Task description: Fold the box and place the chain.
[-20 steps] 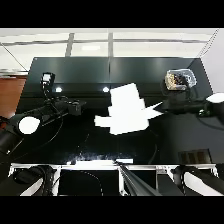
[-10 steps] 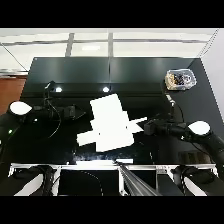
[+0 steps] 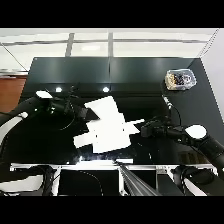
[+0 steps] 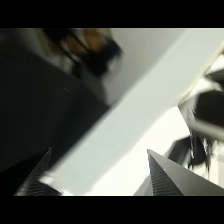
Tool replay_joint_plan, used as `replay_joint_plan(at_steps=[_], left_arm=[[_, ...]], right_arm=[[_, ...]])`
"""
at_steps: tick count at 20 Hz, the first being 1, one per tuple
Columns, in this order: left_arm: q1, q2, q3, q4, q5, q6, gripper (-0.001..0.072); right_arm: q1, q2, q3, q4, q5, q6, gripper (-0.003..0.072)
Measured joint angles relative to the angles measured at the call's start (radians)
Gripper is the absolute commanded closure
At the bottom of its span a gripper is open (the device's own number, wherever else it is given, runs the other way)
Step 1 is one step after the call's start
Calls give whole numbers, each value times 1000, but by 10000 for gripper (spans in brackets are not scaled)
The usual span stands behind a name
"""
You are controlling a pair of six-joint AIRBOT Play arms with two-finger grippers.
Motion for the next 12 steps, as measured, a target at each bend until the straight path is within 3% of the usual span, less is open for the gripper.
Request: replay_joint_plan(at_steps=[2,3,7,10,12], left_arm=[[-6,-37,14,16,-46,38,64],[-8,-52,19,27,-68,56,157],[-11,-84,28,30,-135,167,231],[-11,-101,36,23,-160,237,439],[-12,-119,49,25,-168,260,463]], right_arm=[[1,0,0,4,-3,0,671],[2,0,0,7,-6,0,671],[2,0,0,7,-11,1,671],[2,0,0,7,-14,9,671],[2,0,0,7,-16,12,671]])
